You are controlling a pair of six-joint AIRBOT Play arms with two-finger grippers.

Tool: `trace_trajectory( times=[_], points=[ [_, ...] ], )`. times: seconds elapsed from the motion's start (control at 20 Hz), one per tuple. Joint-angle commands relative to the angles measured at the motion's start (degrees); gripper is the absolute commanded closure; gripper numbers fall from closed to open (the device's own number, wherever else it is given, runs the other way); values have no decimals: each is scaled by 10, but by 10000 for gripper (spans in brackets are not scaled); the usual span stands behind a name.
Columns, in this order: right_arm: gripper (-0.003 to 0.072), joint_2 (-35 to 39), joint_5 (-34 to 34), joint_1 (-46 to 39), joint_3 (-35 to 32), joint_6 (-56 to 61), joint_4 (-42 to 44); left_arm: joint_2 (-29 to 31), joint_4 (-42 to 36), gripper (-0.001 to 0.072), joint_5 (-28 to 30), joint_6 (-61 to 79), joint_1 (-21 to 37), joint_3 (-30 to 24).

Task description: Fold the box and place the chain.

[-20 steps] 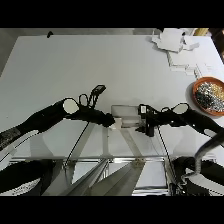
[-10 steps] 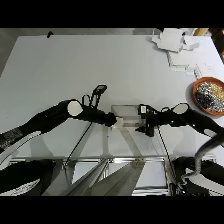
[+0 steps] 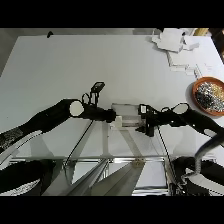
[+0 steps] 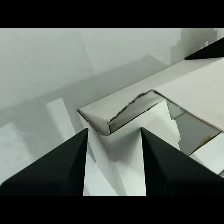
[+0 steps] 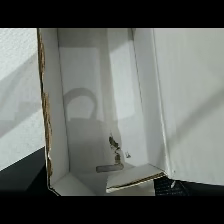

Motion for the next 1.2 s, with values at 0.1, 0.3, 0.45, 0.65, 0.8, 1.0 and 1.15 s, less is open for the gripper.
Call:
trace_trajectory(
  times=[0.1, 0.3, 0.45, 0.65, 0.8, 1.0, 1.15],
  points=[
    [391, 0, 0, 0, 0, 0, 0, 1, 10, 353, -37, -14, 0, 20],
    [391, 0, 0, 0, 0, 0, 0, 1, 27, 353, -116, -13, -1, 50],
    [391, 0, 0, 0, 0, 0, 0, -3, 27, 353, -129, -13, -4, 50],
    [391, 0, 0, 0, 0, 0, 0, -21, 26, 353, -127, -15, -12, 50],
    [391, 0, 0, 0, 0, 0, 0, -31, 26, 353, -104, -39, -16, 50],
    [391, 0, 0, 0, 0, 0, 0, -32, 27, 353, -64, -63, -15, 50],
    [391, 0, 0, 0, 0, 0, 0, -33, 31, 354, -53, -78, -15, 50]
  ],
)
